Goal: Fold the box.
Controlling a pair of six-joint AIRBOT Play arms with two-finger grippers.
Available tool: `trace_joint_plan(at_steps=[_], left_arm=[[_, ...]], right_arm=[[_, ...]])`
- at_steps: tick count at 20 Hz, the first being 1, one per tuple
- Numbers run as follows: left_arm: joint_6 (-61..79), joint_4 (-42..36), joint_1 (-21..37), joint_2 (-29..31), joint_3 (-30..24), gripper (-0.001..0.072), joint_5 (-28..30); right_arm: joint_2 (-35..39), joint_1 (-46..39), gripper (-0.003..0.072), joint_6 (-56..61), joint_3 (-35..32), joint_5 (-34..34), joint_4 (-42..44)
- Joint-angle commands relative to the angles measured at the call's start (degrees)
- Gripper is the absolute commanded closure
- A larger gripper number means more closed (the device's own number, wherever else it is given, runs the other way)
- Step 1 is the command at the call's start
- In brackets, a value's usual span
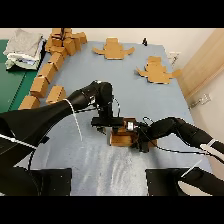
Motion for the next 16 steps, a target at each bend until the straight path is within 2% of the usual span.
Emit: trace_joint_plan(at_steps=[1, 6, 7, 8, 11, 14, 16], left_arm=[[4.6, -3.2, 2.4, 0.0, 0.0, 0.0268, -3.1], [9.4, -3.8, 6.1, 0.0, 0.0, 0.0269, -3.5], [10.7, -3.9, 7.3, 0.0, 0.0, 0.0368, -3.9], [12.9, -3.9, 8.5, 0.0, 0.0, 0.0504, -4.3], [25.9, -3.8, 12.2, 0.0, 0.0, 0.0696, -3.4], [44.3, -3.8, 13.5, 0.0, -0.2, 0.0699, -2.9], [51.1, -3.8, 13.3, 1.0, -2.5, 0.0699, -2.7]], right_arm=[[0.0, 0.0, 0.0131, 0.0, 0.0, 0.0, 0.0], [0.0, 0.0, 0.0131, 0.0, 0.0, 0.0, 0.0], [0.0, 0.0, 0.013, 0.0, 0.0, 0.0, 0.0], [0.0, 0.0, 0.0131, 0.0, 0.0, 0.0, 0.0], [0.0, 0.0, 0.0131, 0.0, 0.0, 0.0, 0.0], [0.0, 0.0, 0.013, 0.0, 0.0, 0.0, 0.0], [0.0, 0.0, 0.013, 0.0, 0.0, 0.0, 0.0]])
